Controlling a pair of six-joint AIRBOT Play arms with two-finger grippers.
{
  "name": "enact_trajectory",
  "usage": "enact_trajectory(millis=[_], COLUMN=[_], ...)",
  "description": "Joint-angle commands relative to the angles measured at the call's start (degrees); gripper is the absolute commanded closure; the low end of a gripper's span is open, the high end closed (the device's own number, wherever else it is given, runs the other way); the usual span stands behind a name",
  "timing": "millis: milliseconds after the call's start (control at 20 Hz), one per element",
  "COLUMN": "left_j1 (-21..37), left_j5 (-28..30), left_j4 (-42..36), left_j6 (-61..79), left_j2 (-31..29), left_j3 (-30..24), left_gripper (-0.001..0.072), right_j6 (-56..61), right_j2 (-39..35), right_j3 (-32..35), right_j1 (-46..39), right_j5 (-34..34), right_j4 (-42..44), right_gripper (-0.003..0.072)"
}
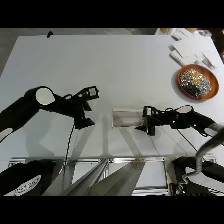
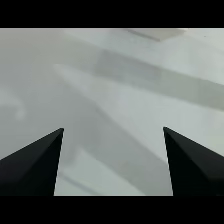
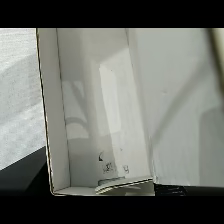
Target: Fold the box and place the chain.
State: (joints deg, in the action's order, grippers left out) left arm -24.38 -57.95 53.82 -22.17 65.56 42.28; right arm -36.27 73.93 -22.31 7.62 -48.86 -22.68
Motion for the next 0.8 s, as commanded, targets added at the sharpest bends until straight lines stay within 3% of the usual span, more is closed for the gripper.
enact_trajectory(millis=[0, 200, 400, 750], left_j1=[1.44, -1.84, -5.75, -6.86], left_j5=[7.65, 8.61, 10.86, 12.35], left_j4=[-15.61, -23.63, -26.62, -29.51], left_j6=[33.05, 47.54, 47.69, 46.77], left_j2=[6.40, 13.53, 15.41, 16.87], left_j3=[-5.14, -5.09, -4.61, -2.71], left_gripper=[0.0012, 0.0010, 0.0009, 0.0004], right_j6=[0.00, 0.00, 0.00, 0.00], right_j2=[-0.02, -0.02, -0.02, -0.02], right_j3=[-0.07, -0.07, -0.07, -0.07], right_j1=[0.00, 0.00, 0.00, 0.00], right_j5=[0.00, -0.02, -0.02, -0.02], right_j4=[0.00, 0.00, 0.00, 0.00], right_gripper=[0.0229, 0.0229, 0.0229, 0.0229])
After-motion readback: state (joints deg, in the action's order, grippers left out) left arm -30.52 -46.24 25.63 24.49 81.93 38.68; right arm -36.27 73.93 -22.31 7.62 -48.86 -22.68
